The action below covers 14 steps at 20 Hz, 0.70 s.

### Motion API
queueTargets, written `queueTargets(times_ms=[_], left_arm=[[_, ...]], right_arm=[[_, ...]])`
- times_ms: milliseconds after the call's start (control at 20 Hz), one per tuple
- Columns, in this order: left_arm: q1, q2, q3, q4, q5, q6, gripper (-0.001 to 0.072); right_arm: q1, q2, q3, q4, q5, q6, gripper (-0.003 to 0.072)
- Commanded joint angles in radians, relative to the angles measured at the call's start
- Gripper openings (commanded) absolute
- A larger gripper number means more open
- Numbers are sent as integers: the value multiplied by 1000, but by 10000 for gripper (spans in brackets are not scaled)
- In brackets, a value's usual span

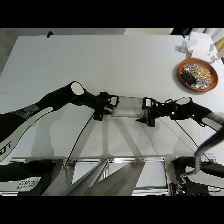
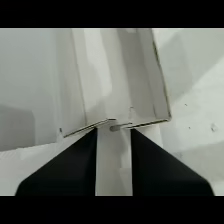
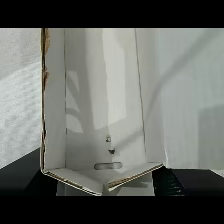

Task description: Fold the box and place the chain.

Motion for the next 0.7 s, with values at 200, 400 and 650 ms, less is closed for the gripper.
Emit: queueTargets(times_ms=[200,400,650], left_arm=[[-26,-3,0,-12,52,-38,128],[-45,-3,0,-19,62,-62,128],[-57,-6,0,-64,68,-87,131]], right_arm=[[0,0,0,0,3,0,324],[0,0,0,0,3,0,324],[0,0,0,0,3,0,324]])
